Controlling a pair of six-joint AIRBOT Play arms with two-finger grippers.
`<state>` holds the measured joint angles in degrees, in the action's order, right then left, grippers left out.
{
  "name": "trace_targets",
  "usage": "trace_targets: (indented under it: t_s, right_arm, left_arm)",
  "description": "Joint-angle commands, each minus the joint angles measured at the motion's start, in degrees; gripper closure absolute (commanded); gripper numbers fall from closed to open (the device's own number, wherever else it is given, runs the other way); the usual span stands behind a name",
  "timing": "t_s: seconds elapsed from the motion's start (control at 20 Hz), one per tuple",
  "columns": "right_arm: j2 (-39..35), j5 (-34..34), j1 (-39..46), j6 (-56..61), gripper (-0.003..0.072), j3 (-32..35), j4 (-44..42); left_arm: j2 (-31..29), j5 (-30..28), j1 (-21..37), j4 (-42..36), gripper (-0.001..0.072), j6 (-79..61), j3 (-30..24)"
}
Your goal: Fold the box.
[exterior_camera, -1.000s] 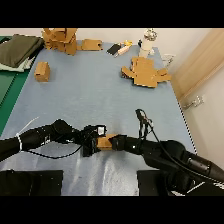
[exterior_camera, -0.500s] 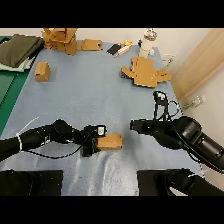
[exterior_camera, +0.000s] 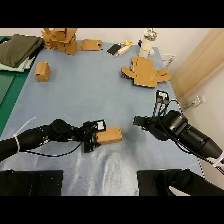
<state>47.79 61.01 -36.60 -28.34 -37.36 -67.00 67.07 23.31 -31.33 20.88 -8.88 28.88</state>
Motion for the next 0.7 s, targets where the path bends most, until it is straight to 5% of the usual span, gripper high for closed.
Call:
trace_targets:
  t_s: [0.0, 0.2, 0.35, 0.65]
  right_arm:
    - [0.7, 0.1, 2.6, 3.7, 0.0682, 0.0, 3.0]
    - [1.2, -0.7, 3.6, 3.6, 0.0682, 0.0, 3.1]
    - [2.4, -1.0, 3.5, 2.8, 0.0682, 0.0, 2.9]
    - [5.0, -3.5, 3.5, 1.3, 0.0682, 0.0, 1.8]
  left_arm:
    - [-3.7, -10.3, 2.5, 0.0, 0.0360, 10.7, 0.0]
    - [-6.2, -18.4, 12.9, -0.1, 0.0359, 13.0, 0.0]
    - [-5.9, -24.3, 25.9, -1.0, 0.0359, 20.8, 0.0]
    - [-5.9, -22.4, 53.2, -1.7, 0.0359, 25.5, -1.2]
